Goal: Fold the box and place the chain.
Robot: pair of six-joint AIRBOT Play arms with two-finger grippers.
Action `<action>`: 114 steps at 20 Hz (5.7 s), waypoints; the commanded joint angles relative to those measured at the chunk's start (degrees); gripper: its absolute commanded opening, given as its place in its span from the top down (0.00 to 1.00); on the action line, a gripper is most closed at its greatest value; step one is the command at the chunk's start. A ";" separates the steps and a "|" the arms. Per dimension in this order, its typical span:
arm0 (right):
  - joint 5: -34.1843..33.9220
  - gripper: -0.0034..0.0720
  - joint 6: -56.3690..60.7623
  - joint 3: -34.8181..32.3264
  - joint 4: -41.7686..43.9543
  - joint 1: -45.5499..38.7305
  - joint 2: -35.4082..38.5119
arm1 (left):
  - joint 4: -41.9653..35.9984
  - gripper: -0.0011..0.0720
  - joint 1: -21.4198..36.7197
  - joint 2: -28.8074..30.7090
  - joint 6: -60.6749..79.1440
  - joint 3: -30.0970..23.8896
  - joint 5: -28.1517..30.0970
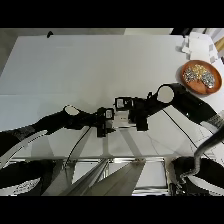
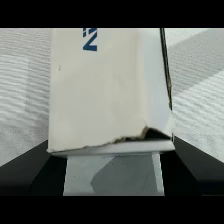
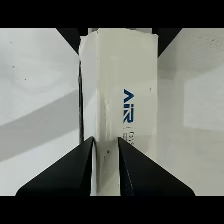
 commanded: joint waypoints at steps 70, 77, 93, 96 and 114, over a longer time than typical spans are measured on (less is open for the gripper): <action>-20.15 0.94 1.49 -24.28 32.20 -2.38 6.23 | 0.02 0.56 0.00 0.00 0.04 0.04 -0.02; -21.59 0.94 3.52 -24.28 30.25 -2.38 6.21 | 0.02 0.56 0.00 0.00 0.04 0.04 -0.04; -6.47 0.94 49.96 -15.65 -3.08 -10.12 15.23 | 0.02 0.56 0.00 0.00 0.04 0.04 -0.04; 6.58 0.94 54.12 -15.67 -16.15 -16.70 15.26 | 0.02 0.56 0.00 0.00 0.04 0.04 -0.02; 5.42 0.94 71.93 -15.67 -21.35 -28.26 15.26 | -1.40 0.98 0.96 2.58 -2.54 0.04 0.31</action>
